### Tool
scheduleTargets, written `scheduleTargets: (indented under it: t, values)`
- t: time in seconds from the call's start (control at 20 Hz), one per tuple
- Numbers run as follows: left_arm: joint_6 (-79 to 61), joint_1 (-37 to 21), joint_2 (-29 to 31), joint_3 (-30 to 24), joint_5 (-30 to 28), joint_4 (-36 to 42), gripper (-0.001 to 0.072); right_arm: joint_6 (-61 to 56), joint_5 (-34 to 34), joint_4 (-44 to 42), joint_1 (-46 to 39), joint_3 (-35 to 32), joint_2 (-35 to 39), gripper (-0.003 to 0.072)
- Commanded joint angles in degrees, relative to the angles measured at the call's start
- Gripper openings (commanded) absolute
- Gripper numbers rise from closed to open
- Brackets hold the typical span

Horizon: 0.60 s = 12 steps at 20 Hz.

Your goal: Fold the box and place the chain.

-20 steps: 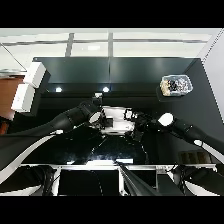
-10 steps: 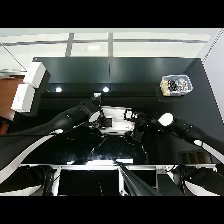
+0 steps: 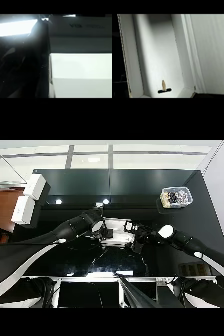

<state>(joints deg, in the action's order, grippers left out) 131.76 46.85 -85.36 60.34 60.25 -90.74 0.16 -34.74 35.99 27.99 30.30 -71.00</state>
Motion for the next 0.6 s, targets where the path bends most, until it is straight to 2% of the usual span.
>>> scheduleTargets:
  t: [0.0, 0.1, 0.15, 0.2, 0.55]
  values:
    - [0.07, 0.04, -0.46, 0.44, 1.01, -0.42, 0.0185, 0.0, -0.15, 0.0, 0.07, -0.02, 0.02, 0.003]
    - [0.04, 0.07, -0.46, 0.44, -0.02, -0.28, 0.0151, -0.02, -0.15, 0.0, 0.07, -0.02, 0.02, 0.003]
    - [0.0, 0.07, -0.46, 0.44, -0.28, -0.28, 0.0068, -0.02, -0.15, -0.02, 0.07, -0.02, 0.02, 0.003]
    - [-0.83, 0.24, -0.46, 0.44, -0.61, -0.28, 0.0028, -0.02, -0.17, -0.02, 0.07, -0.02, 0.02, 0.003]
    - [-1.01, 1.09, -0.68, 0.42, -0.98, -0.07, 0.0028, -0.02, -0.17, -0.02, 0.07, -0.02, 0.02, 0.003]
